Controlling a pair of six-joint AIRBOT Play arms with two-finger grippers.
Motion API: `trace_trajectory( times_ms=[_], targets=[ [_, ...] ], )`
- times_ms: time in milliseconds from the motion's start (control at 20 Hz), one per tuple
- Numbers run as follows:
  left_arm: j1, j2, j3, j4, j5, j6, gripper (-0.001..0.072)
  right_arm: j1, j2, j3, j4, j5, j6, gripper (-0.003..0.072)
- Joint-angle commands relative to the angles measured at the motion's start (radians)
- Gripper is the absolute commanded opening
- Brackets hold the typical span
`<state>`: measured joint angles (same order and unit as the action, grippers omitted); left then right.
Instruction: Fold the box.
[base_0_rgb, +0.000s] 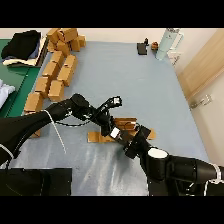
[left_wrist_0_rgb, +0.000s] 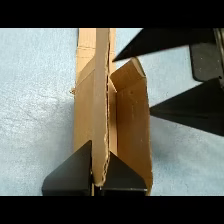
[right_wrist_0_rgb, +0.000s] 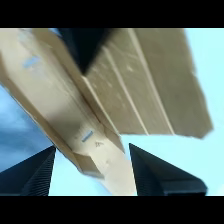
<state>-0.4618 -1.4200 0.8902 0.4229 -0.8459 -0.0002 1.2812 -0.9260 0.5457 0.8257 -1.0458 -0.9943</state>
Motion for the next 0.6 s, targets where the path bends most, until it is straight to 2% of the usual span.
trace_trajectory(
  times_ms=[0, 350, 450, 550],
  targets=[
    [0.0, 0.0, 0.001, 0.0, 0.0, 0.0, 0.0014, -0.105, 0.035, -0.003, 0.098, 0.037, -0.146, 0.072],
    [0.0, 0.001, 0.001, 0.0, 0.0, 0.0, 0.0014, -0.434, 0.1, -0.021, 0.451, 0.261, -0.882, 0.072],
    [0.0, 0.0, 0.001, 0.0, 0.0, 0.0, 0.0014, -0.534, 0.098, -0.021, 0.61, 0.309, -1.111, 0.072],
    [0.0, 0.001, 0.001, 0.0, 0.0, 0.0, 0.0014, -0.657, 0.088, -0.021, 0.834, 0.315, -1.385, 0.072]
  ],
)
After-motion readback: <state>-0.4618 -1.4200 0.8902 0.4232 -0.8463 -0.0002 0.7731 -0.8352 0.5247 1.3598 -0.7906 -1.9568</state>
